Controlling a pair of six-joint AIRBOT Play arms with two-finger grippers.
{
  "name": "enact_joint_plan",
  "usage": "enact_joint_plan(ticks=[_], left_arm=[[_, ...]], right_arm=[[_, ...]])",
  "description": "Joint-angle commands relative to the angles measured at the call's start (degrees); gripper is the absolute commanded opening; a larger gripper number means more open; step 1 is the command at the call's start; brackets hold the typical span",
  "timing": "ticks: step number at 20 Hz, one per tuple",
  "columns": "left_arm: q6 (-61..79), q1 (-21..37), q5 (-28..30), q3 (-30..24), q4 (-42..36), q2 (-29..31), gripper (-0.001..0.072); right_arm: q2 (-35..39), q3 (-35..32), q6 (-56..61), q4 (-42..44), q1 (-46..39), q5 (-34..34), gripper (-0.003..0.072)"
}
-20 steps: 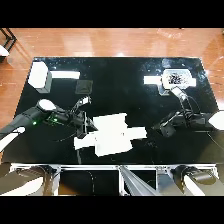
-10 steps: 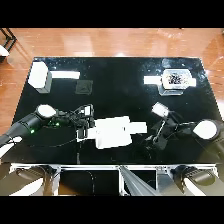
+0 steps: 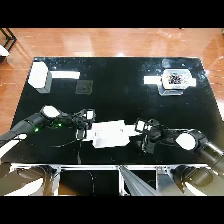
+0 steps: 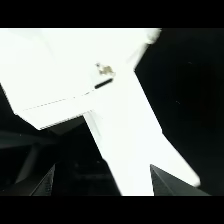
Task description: Fold the box and place the chain.
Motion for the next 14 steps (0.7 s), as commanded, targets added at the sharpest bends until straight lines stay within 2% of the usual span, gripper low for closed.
enact_joint_plan(ticks=[1,3,7,11,14], left_arm=[[0.13,-0.04,0.26,-0.02,0.42,-0.22,0.0027],[0.13,-0.04,0.28,-0.02,0.44,-0.24,0.0027],[0.13,-0.04,0.39,-0.02,0.44,-0.24,0.0027],[0.13,-0.04,0.44,-0.02,0.44,-0.24,0.0027],[0.13,-0.02,0.46,-0.02,0.44,-0.24,0.0027]], right_arm=[[-4.0,-0.2,-5.79,0.2,3.26,-7.54,0.0699],[-6.29,-0.2,-6.45,0.17,5.05,-11.3,0.0699],[-7.98,-0.2,-9.11,1.31,8.55,-11.54,0.0699],[-8.87,-0.13,-14.62,12.26,9.6,-11.26,0.0699],[-8.87,-0.13,-16.17,14.1,9.6,-12.83,0.0699]])
